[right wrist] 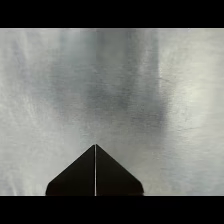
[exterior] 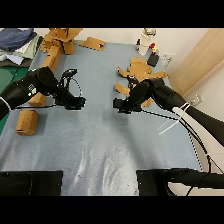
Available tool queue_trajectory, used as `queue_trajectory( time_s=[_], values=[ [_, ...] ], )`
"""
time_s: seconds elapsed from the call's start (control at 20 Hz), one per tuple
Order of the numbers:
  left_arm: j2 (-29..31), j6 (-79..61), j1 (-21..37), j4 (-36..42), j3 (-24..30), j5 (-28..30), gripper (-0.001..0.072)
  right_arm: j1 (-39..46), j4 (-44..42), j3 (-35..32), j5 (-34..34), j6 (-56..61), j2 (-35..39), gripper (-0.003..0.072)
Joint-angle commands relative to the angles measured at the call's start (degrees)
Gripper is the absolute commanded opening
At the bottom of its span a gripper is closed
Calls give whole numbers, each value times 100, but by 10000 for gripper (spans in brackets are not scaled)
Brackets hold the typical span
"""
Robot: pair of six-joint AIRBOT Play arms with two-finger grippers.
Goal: Fold the box.
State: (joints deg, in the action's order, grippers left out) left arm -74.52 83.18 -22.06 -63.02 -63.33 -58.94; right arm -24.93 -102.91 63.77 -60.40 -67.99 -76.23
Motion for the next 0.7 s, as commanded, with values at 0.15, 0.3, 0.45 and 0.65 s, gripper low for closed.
queue_trajectory(
  time_s=[0.15,0.3,0.45,0.65],
  values=[
    [-2,0,0,0,-7,0,13,264,70,15,46,-7,-15,10],
    [-2,0,0,0,-7,0,14,1115,155,267,-9,-258,-20,309],
    [-2,0,0,2,-7,0,13,2653,149,728,0,-990,-243,384],
    [-2,0,0,2,-7,2,13,4310,-175,984,402,-2310,-791,383]
  ],
)
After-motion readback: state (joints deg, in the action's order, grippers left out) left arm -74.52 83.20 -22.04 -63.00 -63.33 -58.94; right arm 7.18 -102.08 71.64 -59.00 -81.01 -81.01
